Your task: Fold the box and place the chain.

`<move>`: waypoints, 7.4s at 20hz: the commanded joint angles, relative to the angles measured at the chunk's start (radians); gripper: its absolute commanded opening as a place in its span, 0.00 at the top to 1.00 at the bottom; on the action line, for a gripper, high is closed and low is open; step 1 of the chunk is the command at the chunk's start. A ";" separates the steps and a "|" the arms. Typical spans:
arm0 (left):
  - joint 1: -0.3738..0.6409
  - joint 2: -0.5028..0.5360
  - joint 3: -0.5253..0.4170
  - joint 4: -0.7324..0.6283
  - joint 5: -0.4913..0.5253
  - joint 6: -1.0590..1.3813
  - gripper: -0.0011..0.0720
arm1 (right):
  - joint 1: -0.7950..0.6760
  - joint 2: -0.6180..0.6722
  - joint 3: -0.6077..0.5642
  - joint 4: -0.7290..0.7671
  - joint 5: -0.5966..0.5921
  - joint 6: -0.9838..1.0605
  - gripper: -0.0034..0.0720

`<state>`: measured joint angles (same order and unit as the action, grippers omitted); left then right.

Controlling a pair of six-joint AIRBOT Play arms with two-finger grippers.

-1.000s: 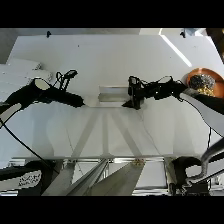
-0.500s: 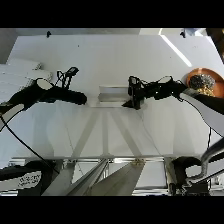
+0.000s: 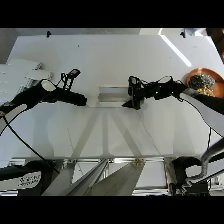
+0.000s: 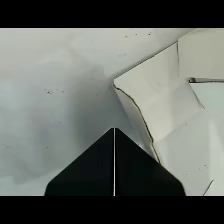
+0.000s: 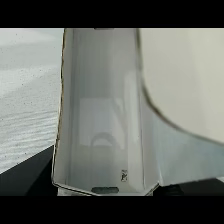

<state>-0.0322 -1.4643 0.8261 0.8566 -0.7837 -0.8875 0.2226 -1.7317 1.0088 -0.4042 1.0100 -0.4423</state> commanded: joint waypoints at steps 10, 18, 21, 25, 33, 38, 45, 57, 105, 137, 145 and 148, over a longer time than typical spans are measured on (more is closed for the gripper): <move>0.003 0.026 0.000 -0.147 -0.027 0.079 0.98 | 0.000 0.000 0.001 0.000 0.000 0.000 0.25; 0.001 0.025 0.000 -0.386 -0.075 0.235 0.98 | 0.000 0.000 0.001 0.000 0.000 0.000 0.25; 0.002 0.021 0.000 -0.388 -0.092 0.236 0.96 | 0.000 0.000 0.001 0.000 0.000 0.000 0.25; 0.002 0.018 0.000 -0.389 -0.096 0.260 0.76 | 0.000 0.000 0.001 0.000 0.000 0.000 0.25; 0.001 -0.065 0.000 -0.506 -0.139 0.325 0.60 | 0.000 0.000 0.001 0.000 0.000 0.000 0.25; 0.008 -0.067 0.000 -0.498 -0.126 0.343 0.61 | 0.000 0.000 0.001 0.000 0.000 0.000 0.25; 0.053 -0.066 0.000 -0.495 -0.172 0.357 0.61 | 0.000 0.000 0.001 0.000 0.000 0.001 0.25; 0.002 -0.114 0.000 -0.595 -0.162 0.476 0.39 | 0.000 0.000 0.001 0.000 0.000 0.000 0.25; -0.331 -0.074 0.227 0.398 0.000 -0.643 0.53 | 0.000 0.000 0.001 0.000 0.000 0.000 0.25; -0.285 -0.111 0.302 0.233 -0.150 -0.795 0.31 | 0.000 0.000 0.001 0.000 0.000 0.000 0.25; -0.283 -0.160 0.440 0.270 -0.249 -0.802 0.30 | 0.000 0.000 0.001 0.000 0.000 0.000 0.25; -0.319 -0.203 0.513 0.412 -0.324 -0.879 0.36 | 0.000 0.000 0.001 0.000 0.000 0.000 0.25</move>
<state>-0.3290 -1.6341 1.2770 1.1595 -1.0336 -1.7069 0.2226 -1.7325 1.0100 -0.4038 1.0092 -0.4408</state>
